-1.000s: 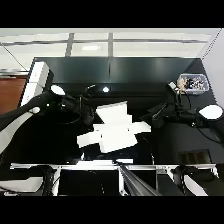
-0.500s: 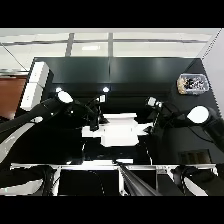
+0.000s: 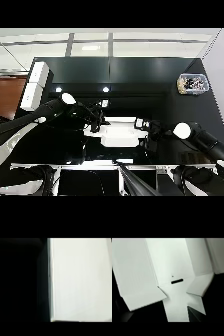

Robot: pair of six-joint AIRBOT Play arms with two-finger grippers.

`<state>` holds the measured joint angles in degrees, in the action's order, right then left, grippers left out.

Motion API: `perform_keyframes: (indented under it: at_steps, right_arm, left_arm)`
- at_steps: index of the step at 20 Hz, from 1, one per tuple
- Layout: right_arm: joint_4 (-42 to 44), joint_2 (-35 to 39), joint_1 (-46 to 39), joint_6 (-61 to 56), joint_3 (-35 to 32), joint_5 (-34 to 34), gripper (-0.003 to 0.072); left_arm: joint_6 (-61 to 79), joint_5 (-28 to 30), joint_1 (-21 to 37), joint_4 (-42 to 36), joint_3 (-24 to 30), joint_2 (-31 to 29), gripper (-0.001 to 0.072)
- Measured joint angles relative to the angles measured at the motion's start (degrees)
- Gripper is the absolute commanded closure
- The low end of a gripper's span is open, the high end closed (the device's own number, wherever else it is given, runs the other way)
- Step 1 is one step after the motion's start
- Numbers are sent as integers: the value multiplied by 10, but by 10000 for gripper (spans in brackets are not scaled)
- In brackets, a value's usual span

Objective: Fold the box and place the chain.

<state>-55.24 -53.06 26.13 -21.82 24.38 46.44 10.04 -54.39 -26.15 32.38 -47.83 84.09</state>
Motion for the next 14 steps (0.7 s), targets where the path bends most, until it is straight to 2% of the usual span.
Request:
perform_keyframes:
  at_steps: [7,14]
  right_arm:
    - [79,-3,43,22,-5,-93,7]
    - [42,-3,24,56,38,-71,8]
  left_arm:
    - [2,3,-1,2,0,0,682]
    - [0,2,-1,2,0,0,682]
